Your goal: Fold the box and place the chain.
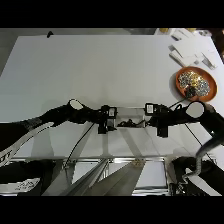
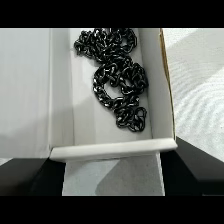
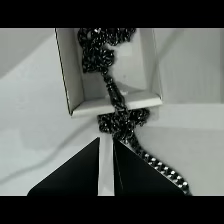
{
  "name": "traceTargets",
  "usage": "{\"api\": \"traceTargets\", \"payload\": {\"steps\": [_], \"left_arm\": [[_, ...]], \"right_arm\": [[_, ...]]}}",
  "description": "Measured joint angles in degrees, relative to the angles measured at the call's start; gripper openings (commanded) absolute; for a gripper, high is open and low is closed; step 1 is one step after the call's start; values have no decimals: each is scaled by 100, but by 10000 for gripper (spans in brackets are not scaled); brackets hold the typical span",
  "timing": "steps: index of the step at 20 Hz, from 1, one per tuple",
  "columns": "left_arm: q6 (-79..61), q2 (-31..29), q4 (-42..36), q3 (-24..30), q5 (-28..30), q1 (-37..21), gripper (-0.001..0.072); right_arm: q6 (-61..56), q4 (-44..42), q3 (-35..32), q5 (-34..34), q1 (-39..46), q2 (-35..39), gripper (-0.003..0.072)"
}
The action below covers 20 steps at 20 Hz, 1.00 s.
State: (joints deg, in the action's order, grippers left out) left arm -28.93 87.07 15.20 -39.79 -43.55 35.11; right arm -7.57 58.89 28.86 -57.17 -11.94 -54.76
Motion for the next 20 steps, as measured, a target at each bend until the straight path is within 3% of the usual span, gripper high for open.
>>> {"api": "traceTargets", "payload": {"steps": [7,12,20], "left_arm": [[4,0,0,2,-2,0,9],[7,0,2,2,-2,-2,9],[0,0,0,0,2,-2,9]], "right_arm": [[881,-621,-72,297,4,-157,127],[1051,-739,-76,389,7,-190,45],[874,-299,-76,358,2,-129,32]]}}
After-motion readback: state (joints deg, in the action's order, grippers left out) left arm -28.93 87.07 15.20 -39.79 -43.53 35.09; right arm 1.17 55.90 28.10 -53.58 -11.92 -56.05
